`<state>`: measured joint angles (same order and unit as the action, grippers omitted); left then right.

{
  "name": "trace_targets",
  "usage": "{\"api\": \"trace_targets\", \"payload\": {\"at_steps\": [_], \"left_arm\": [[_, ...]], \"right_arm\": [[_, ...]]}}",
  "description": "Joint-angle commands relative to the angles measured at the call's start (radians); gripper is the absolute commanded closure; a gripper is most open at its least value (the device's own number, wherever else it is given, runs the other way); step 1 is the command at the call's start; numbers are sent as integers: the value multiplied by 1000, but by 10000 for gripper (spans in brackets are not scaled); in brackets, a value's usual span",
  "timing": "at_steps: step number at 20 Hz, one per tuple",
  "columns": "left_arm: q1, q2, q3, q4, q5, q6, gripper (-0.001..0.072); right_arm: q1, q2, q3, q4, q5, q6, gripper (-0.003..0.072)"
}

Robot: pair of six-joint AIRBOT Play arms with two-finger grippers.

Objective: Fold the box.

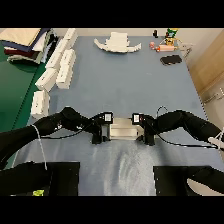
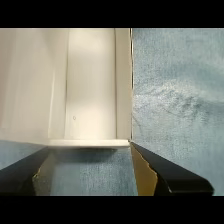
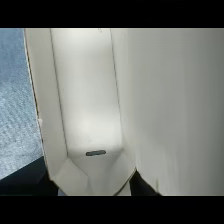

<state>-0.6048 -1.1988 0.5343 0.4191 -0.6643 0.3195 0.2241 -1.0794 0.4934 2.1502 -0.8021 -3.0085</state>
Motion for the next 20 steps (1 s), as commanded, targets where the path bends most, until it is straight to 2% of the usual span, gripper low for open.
{"api": "trace_targets", "payload": {"at_steps": [1,14,15,16,20], "left_arm": [[-6,-15,1,-20,11,11,14],[-38,-48,11,-38,63,31,16],[-38,-48,11,-38,63,31,108],[-38,-48,11,-37,61,31,234],[-38,-48,11,-37,61,31,248]], "right_arm": [[0,0,0,0,0,0,182],[0,0,0,0,0,0,182],[0,0,0,0,0,0,182],[0,0,0,0,0,0,182],[0,0,0,0,0,0,182]]}}
